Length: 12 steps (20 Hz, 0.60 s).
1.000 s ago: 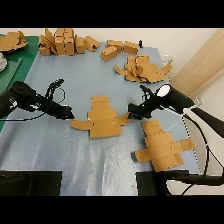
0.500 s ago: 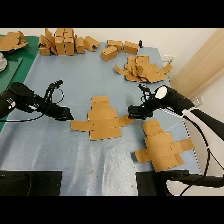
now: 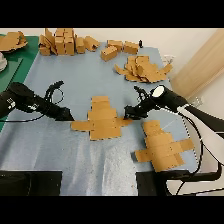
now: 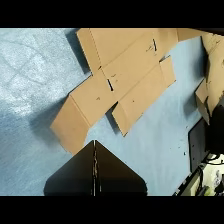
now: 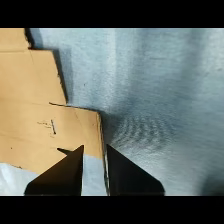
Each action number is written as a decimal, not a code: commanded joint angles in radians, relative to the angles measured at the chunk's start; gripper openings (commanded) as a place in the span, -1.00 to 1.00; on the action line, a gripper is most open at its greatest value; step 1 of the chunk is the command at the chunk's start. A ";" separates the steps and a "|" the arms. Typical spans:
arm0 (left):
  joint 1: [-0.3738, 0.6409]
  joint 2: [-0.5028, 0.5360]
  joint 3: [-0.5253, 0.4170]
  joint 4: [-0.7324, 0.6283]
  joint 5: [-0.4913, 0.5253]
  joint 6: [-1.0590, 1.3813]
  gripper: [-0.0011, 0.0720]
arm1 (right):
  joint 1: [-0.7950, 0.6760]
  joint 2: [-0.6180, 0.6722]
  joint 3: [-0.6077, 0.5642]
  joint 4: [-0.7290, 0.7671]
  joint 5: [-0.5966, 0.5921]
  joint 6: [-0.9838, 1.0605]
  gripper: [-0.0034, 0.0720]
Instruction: Fold the box.
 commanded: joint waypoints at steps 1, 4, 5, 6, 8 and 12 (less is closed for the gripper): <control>0.001 0.000 0.000 -0.002 -0.021 0.000 -0.94 | 0.000 -0.017 0.002 0.030 0.059 -0.031 -0.33; 0.001 0.000 0.000 -0.002 -0.028 0.000 -0.94 | 0.000 -0.020 0.002 0.035 0.082 -0.051 -0.32; 0.001 0.000 0.000 -0.002 -0.034 0.000 -0.94 | 0.000 -0.021 0.002 0.039 0.068 -0.059 -0.32; 0.001 0.000 0.000 -0.002 -0.035 0.000 -0.94 | 0.000 -0.024 0.002 0.051 0.057 -0.069 -0.33; 0.001 0.000 0.000 -0.002 -0.035 0.000 -0.94 | 0.000 -0.037 0.002 0.084 0.056 -0.087 -0.32; 0.001 0.000 0.000 -0.009 -0.055 -0.003 -0.94 | 0.000 -0.059 0.002 0.092 0.055 -0.106 -0.30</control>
